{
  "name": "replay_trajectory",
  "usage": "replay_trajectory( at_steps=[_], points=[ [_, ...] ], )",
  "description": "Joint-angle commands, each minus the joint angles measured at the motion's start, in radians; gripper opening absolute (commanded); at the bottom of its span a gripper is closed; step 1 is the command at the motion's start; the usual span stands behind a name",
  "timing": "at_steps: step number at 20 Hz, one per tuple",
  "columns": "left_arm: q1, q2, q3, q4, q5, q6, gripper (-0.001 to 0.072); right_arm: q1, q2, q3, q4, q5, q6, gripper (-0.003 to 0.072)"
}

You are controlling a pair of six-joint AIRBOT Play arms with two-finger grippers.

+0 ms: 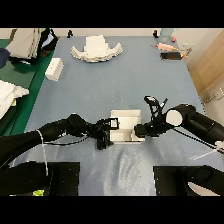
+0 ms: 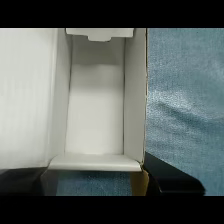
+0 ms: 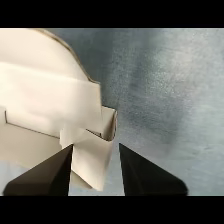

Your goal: Fold the box.

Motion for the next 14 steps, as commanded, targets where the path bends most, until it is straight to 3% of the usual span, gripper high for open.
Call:
replay_trajectory(
  at_steps=[1,5,10,12,14],
  points=[
    [0.0,0.0,0.001,0.0,0.0,0.0,0.0509,0.121,-0.102,0.101,-0.182,0.069,0.307,0.0447],
    [0.0,0.0,0.001,0.0,0.0,0.0,0.0509,0.188,-0.249,0.215,-0.269,0.189,0.465,0.044],
    [0.0,0.0,0.001,0.0,0.0,0.0,0.0509,0.202,-0.317,0.252,-0.299,0.212,0.547,0.0394],
    [0.0,0.0,0.001,0.0,0.0,0.0,0.0509,0.202,-0.319,0.252,-0.317,0.235,0.562,0.033],
    [0.0,0.0,0.001,0.0,0.0,0.0,0.0509,0.202,-0.319,0.252,-0.33,0.241,0.564,0.0121]
  ],
)
